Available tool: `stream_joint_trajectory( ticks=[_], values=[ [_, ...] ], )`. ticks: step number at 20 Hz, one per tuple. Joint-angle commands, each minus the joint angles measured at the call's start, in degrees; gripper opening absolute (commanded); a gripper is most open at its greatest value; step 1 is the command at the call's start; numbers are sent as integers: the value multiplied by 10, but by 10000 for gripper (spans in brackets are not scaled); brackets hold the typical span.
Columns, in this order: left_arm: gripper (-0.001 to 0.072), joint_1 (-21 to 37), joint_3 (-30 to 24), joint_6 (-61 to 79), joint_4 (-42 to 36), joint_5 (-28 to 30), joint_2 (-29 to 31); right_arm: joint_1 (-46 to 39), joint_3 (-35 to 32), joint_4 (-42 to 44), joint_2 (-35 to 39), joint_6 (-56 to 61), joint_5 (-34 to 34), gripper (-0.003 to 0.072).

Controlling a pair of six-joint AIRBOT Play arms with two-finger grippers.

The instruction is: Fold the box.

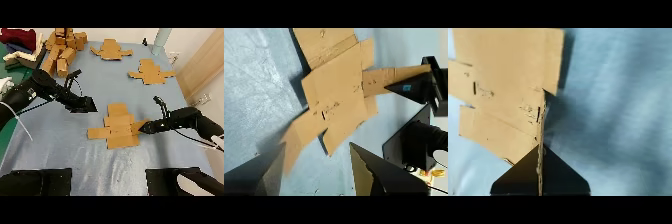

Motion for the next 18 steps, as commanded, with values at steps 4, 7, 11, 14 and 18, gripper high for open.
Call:
stream_joint_trajectory(
  ticks=[4, 7, 11, 14, 18],
  values=[
    [702, 26, -2, 114, -114, -25, -103, 54, -84, 25, 116, 10, 35, 3],
    [702, 25, -2, 134, -133, -3, -160, 55, -86, 28, 130, 17, 35, 3],
    [702, 10, -2, 199, -207, -1, -228, 55, -86, 30, 130, 18, 35, 3],
    [702, -8, -1, 278, -293, -23, -258, 55, -86, 30, 130, 23, 37, 3],
    [701, -10, -1, 319, -322, -33, -270, 55, -86, 31, 130, 23, 41, 3]
  ],
)
